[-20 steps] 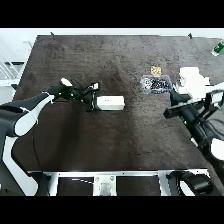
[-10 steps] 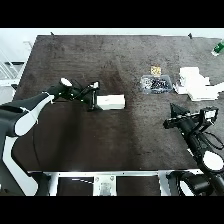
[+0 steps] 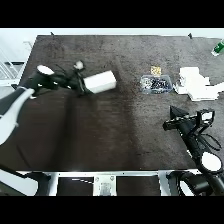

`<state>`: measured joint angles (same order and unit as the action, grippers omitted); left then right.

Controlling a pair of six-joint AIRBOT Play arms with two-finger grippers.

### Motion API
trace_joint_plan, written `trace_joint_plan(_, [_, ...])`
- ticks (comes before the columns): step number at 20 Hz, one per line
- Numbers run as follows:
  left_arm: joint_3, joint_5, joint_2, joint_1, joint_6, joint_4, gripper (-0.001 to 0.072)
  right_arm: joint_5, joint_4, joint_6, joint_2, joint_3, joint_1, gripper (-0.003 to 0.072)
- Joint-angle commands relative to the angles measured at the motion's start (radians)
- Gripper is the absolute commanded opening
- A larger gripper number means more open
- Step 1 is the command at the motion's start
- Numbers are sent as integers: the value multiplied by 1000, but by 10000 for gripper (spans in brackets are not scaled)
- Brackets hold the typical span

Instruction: Fold the box and place the chain.

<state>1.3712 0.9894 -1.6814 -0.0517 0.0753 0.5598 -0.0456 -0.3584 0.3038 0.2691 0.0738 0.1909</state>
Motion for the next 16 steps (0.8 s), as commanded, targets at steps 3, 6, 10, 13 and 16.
trace_joint_plan(3, [0,-209,93,311,-291,32,17,0,0,-1,0,-3,0,9])
trace_joint_plan(6, [0,-354,68,444,-461,46,17,0,0,-1,0,-3,0,9])
trace_joint_plan(10, [2,-414,-17,517,-531,159,18,0,0,-1,0,-3,0,9])
trace_joint_plan(13, [37,-449,-87,527,-591,247,18,0,0,-1,0,-3,0,9])
trace_joint_plan(16, [147,-397,-171,528,-718,345,18,1,0,0,0,-3,0,9])
